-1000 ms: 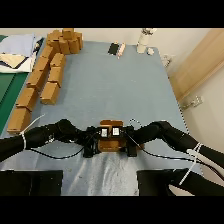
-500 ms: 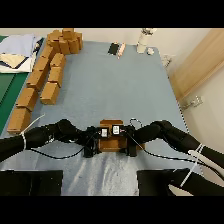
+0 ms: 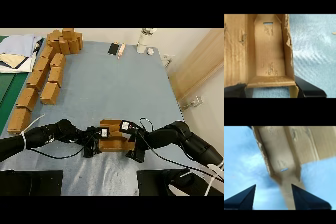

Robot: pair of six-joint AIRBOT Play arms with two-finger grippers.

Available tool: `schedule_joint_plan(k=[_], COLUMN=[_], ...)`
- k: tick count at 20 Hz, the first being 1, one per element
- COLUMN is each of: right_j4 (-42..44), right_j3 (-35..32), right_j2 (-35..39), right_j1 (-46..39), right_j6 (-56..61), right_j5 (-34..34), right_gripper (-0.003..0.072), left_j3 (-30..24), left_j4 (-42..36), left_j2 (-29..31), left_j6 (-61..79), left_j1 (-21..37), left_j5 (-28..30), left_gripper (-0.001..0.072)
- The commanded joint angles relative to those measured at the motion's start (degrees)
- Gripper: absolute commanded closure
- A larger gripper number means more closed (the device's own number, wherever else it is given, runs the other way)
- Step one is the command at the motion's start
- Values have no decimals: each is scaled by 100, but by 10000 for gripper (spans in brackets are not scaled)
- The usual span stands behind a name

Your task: Fold the box.

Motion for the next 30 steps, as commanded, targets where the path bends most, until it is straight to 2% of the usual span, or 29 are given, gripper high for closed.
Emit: schedule_joint_plan(k=[1,3,7,9,10,11,14,15,16,17,18,19,20,25,30], right_j4=[529,881,824,852,855,898,1853,1921,1873,1864,1856,1853,1827,1714,1685], right_j3=[2,2,4,4,4,4,39,140,273,428,599,793,955,1303,1285], right_j2=[417,409,407,407,407,389,227,68,-151,-448,-754,-1095,-1399,-2640,-3023], right_j1=[0,13,11,11,11,11,11,11,2,-7,-7,-4,-2,13,144], right_j6=[2603,3722,4190,4903,5276,5348,5101,4944,4806,4680,4485,4172,3926,3093,2656], right_j5=[-415,-428,-74,223,306,422,1412,1676,1786,1853,1860,1853,1853,1993,1941], right_gripper=[-23,-23,-23,-8,93,238,251,275,428,549,549,584,681,681,681], left_j3=[0,0,0,0,0,0,0,0,0,0,0,0,0,0,0], left_j4=[4,4,4,4,4,4,4,4,7,4,4,4,4,4,4], left_j2=[-2,-2,-2,-2,0,-2,-2,-2,-2,-2,-2,-2,-2,-2,-2], left_j6=[2,2,2,2,2,2,2,2,2,2,2,2,2,2,2], left_j1=[0,2,2,0,0,2,2,0,0,0,2,2,0,2,2], left_j5=[-4,-4,-4,-7,-7,-4,-4,-9,-4,-4,-4,-4,-4,-7,-4], left_gripper=[299,299,299,299,300,299,299,299,299,300,299,299,299,299,299])
